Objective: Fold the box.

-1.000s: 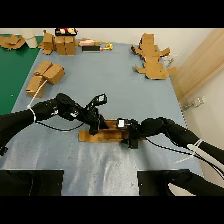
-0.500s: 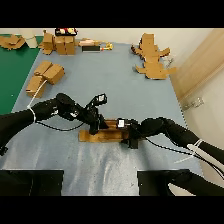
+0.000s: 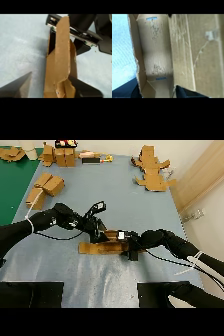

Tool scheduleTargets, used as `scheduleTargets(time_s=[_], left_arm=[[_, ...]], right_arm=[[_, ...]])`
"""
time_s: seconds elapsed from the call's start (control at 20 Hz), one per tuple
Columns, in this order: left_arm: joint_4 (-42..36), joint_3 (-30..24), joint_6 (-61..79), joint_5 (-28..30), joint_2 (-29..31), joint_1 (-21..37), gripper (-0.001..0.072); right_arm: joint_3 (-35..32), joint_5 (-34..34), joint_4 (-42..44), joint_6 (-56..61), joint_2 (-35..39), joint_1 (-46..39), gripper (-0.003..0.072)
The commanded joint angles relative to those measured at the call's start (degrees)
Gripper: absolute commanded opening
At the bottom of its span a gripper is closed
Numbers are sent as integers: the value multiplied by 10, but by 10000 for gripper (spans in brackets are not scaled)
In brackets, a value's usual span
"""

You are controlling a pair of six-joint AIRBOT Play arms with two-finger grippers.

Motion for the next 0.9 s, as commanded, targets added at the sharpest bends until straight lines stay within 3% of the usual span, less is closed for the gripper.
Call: scheduleTargets(time_s=[0.0,0.15,0.2,0.25,0.35,0.4,0.65,0.85], left_arm=[[58,1,-118,-15,31,37,673],[189,1,-296,-48,80,72,659],[219,1,-371,-73,92,75,378],[240,1,-431,-114,101,75,9],[222,-4,-504,-179,102,58,10],[193,-8,-522,-185,102,41,10],[58,10,-528,-57,69,-24,11],[52,58,-532,-41,-23,-11,11]], right_arm=[[0,0,0,0,0,0,472],[0,0,0,0,0,0,472],[0,0,0,0,0,0,471],[0,0,0,0,0,0,471],[0,0,0,0,0,0,472],[0,0,0,0,0,0,472],[0,0,0,0,0,0,471],[0,0,0,0,0,0,471]])
